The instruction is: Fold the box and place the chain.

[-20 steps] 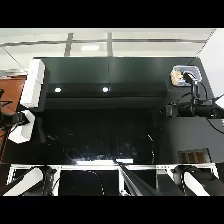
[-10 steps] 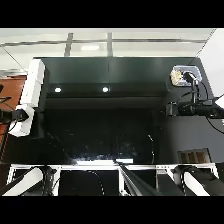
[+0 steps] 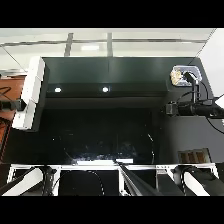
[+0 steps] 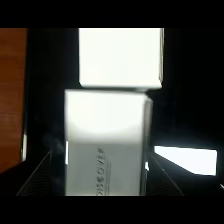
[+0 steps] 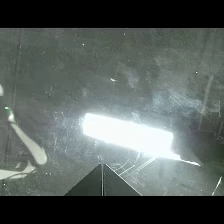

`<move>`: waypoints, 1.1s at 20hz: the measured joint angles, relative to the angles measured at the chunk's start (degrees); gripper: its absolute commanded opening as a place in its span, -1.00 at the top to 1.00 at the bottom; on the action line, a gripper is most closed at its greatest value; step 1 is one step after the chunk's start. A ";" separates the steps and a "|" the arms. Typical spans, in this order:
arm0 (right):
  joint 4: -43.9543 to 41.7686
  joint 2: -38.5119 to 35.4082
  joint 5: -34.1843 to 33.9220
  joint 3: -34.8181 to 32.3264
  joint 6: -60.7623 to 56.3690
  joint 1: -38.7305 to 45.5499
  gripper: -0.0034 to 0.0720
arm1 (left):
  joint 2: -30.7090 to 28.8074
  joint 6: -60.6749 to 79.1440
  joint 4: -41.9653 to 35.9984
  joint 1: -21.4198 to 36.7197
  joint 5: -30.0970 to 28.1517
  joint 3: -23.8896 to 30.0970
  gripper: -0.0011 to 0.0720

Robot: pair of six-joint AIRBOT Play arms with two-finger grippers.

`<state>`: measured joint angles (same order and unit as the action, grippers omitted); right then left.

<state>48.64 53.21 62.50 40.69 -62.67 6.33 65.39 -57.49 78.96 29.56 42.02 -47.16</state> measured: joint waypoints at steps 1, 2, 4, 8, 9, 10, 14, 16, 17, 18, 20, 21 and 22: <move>0.02 0.00 -0.04 0.00 -0.07 0.00 0.88 | -0.07 0.00 0.00 -0.15 0.13 -1.55 -0.99; 0.02 0.00 -0.02 0.00 -0.15 0.00 0.88 | -0.09 0.11 -0.26 -0.37 0.81 -3.21 -0.98; 0.04 0.07 -0.13 0.00 -0.15 0.00 0.88 | -0.33 -0.92 -2.12 -0.81 2.71 -7.39 0.10; -0.17 0.11 -2.12 -0.33 -0.15 -0.09 0.88 | -3.26 -5.49 -10.86 -3.91 8.48 -12.13 0.90; -0.24 0.11 -3.43 -0.74 -0.13 -0.37 0.88 | -4.70 -4.57 -13.99 -5.73 8.33 -11.45 0.90; -0.26 0.13 -5.46 -1.40 -0.13 -0.96 0.88 | -6.58 -3.06 -16.98 -8.26 8.35 -9.73 0.90; 1.14 0.24 -18.86 -5.35 1.20 -5.20 0.87 | -14.01 4.20 -23.04 -20.20 -0.37 2.36 0.90; 2.29 0.24 -25.27 -6.80 1.68 -6.51 0.88 | -16.61 5.22 -24.26 -24.17 -7.23 8.20 0.89; 2.71 0.24 -27.58 -7.23 1.84 -6.93 0.88 | -17.42 5.49 -24.52 -25.49 -8.90 10.40 0.89; 2.91 0.24 -29.14 -7.52 1.99 -7.19 0.88 | -18.05 5.70 -24.96 -26.36 -10.80 11.87 0.89; 3.37 0.24 -31.23 -7.91 2.19 -7.56 0.88 | -18.69 5.75 -25.11 -27.50 -12.90 13.97 0.89; 3.48 0.24 -32.09 -8.02 2.19 -7.67 0.87 | -18.93 5.90 -25.42 -27.87 -13.94 14.53 0.89; 3.65 0.24 -32.65 -8.11 2.23 -7.74 0.88 | -19.02 5.90 -25.46 -28.11 -14.32 14.99 0.89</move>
<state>52.29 53.45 29.85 32.58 -60.45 -1.41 46.37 -51.59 53.49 1.45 27.70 -32.16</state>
